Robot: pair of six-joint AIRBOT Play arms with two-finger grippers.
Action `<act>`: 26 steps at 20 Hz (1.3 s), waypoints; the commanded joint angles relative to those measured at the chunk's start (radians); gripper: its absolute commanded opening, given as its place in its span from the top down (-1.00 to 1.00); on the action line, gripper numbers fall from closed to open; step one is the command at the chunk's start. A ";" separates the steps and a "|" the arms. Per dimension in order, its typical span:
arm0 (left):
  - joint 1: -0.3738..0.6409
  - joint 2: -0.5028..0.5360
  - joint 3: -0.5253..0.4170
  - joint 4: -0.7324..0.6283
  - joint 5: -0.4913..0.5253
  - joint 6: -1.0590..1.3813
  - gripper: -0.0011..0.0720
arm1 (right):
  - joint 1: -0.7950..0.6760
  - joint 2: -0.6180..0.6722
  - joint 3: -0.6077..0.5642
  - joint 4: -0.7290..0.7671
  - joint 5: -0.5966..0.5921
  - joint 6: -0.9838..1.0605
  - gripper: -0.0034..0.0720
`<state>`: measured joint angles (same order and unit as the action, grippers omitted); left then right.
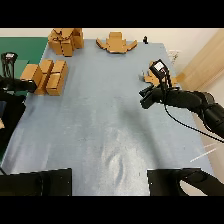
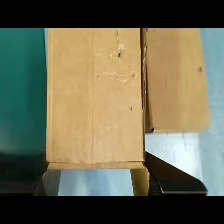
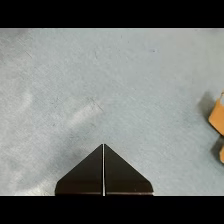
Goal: Fold the box.
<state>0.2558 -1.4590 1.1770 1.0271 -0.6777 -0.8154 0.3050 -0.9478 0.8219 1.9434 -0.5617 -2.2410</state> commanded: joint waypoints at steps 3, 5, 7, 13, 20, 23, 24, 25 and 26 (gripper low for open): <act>-0.010 -0.117 0.094 -0.006 -0.024 -0.042 0.94 | 0.000 -0.001 -0.001 0.001 -0.007 0.016 0.90; -0.013 -0.118 0.094 0.002 -0.030 -0.034 0.94 | 0.000 -0.001 0.000 0.002 -0.007 0.020 0.90; -0.013 -0.118 0.094 0.002 -0.035 -0.035 0.94 | 0.000 -0.001 0.000 0.001 -0.007 0.024 0.90; -0.019 -0.118 0.095 0.028 -0.039 -0.034 0.50 | 0.000 -0.001 0.000 0.002 -0.008 0.027 0.90; -0.019 -0.117 0.117 0.029 -0.040 -0.034 -0.93 | 0.000 -0.001 0.000 0.002 -0.008 0.027 0.90; -0.019 -0.117 0.153 0.028 -0.068 -0.034 -0.93 | 0.000 -0.007 0.000 0.002 -0.008 0.028 0.90; -0.019 -0.117 0.170 0.028 -0.089 -0.034 -0.93 | 0.000 -0.014 0.000 0.002 -0.008 0.038 0.90; -0.019 -0.117 0.189 0.028 -0.109 -0.034 -0.93 | 0.000 -0.021 -0.001 0.002 -0.009 0.051 0.90; -0.019 -0.117 0.207 0.029 -0.123 -0.034 -0.93 | 0.000 -0.029 0.000 0.002 -0.009 0.054 0.90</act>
<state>0.2363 -1.5764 1.3445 1.0557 -0.7567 -0.8490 0.3050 -0.9630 0.8219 1.9446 -0.5701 -2.2024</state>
